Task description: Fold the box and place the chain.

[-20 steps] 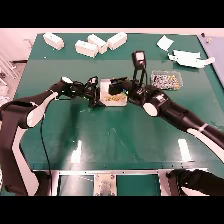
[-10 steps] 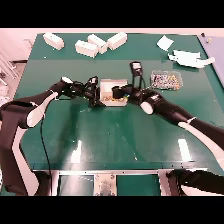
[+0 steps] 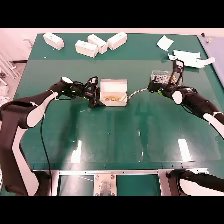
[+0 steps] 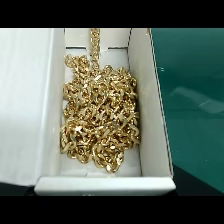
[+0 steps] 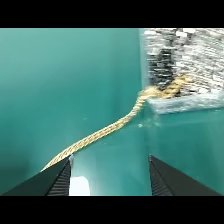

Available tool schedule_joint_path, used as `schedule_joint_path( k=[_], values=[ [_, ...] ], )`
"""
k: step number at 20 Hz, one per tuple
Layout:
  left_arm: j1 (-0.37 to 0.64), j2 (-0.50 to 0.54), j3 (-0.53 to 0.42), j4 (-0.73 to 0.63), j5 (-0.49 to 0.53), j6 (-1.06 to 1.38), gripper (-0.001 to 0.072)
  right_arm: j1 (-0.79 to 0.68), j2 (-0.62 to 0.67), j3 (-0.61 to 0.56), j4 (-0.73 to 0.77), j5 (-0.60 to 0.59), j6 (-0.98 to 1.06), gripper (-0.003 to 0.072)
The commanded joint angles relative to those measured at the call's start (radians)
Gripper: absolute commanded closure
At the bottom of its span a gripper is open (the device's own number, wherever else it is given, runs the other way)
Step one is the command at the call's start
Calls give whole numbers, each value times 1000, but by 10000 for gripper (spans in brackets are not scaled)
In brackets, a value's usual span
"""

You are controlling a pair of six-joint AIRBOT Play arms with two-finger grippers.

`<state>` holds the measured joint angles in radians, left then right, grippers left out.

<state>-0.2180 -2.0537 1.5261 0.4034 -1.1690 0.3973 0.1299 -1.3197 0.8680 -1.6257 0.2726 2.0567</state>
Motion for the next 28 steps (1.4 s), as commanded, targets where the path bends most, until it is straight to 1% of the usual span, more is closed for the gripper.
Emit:
schedule_joint_path(
  k=[1, 3, 4, 5, 6, 8, 13, 16, 18, 19, 20, 21, 22, 23, 26, 28],
  values=[
    [1, 1, 1, 0, 1, 0, 241, -37, -45, -45, 3, -165, 118, 135],
    [1, 1, 1, 0, 1, 0, 241, -16, -102, -45, 3, -268, 163, 136],
    [1, 1, 1, 0, 1, 0, 241, -10, -132, -45, 3, -317, 181, 152],
    [1, 1, 1, 0, 1, 0, 241, -6, -165, -44, 4, -363, 200, 219],
    [1, 1, 1, 0, 1, 0, 241, -3, -198, -38, 4, -394, 220, 245],
    [1, 1, 1, 0, 1, 0, 241, -3, -255, -10, 3, -425, 240, 249],
    [1, 1, 1, 0, 0, 0, 241, -6, -344, 99, 7, -427, 243, 252],
    [1, 1, 1, 0, 0, 0, 241, -22, -348, 111, 16, -364, 245, 252],
    [1, 1, 1, 0, -2, 0, 241, -28, -348, 114, 21, -350, 245, 253],
    [1, 1, 1, 0, -2, 0, 241, -30, -348, 116, 21, -351, 244, 317],
    [1, 1, 1, 0, -2, 0, 241, -33, -349, 117, 21, -351, 243, 405],
    [1, 1, 1, 0, -2, 0, 241, -33, -349, 117, 21, -351, 243, 472],
    [1, 1, 1, 0, -2, 0, 240, -33, -349, 117, 20, -351, 240, 629],
    [1, 1, 1, 0, -2, 0, 240, -33, -349, 117, 20, -355, 239, 676],
    [1, 1, 1, 0, -2, 0, 241, -21, -322, 117, 19, -362, 239, 678],
    [1, 1, 1, 0, -2, 0, 241, 2, -241, 117, 17, -362, 195, 678]
  ],
)
